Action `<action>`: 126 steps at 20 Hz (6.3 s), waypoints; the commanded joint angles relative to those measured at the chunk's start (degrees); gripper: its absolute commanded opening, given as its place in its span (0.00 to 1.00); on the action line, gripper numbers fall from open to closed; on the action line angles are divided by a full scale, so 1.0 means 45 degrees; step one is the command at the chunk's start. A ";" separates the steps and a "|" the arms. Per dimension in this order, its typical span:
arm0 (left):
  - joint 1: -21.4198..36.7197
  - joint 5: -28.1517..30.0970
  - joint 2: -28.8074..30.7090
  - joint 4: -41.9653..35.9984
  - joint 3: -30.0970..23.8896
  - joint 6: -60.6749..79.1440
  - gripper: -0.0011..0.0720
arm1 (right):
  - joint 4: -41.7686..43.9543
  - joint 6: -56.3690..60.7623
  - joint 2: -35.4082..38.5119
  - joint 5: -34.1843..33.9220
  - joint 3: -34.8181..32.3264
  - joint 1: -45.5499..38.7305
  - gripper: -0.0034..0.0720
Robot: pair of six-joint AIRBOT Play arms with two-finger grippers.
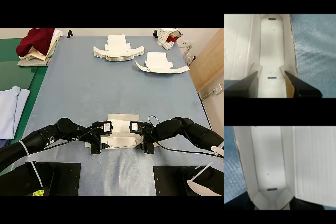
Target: Fold the box.
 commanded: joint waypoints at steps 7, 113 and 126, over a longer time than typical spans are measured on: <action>0.0005 -0.0083 -0.0019 0.0019 0.0010 -0.0024 0.28 | 0.0005 0.0005 0.0000 0.0005 -0.0005 0.0015 0.64; -0.5153 -0.6431 -0.5076 1.3376 0.7640 -3.4942 0.03 | 0.0005 0.0005 -0.0005 0.0005 -0.0005 0.0015 0.64; -0.5144 -0.6436 -0.4561 1.3051 0.7655 -3.4641 0.68 | 0.0005 0.0005 -0.0005 0.0005 -0.0005 0.0015 0.64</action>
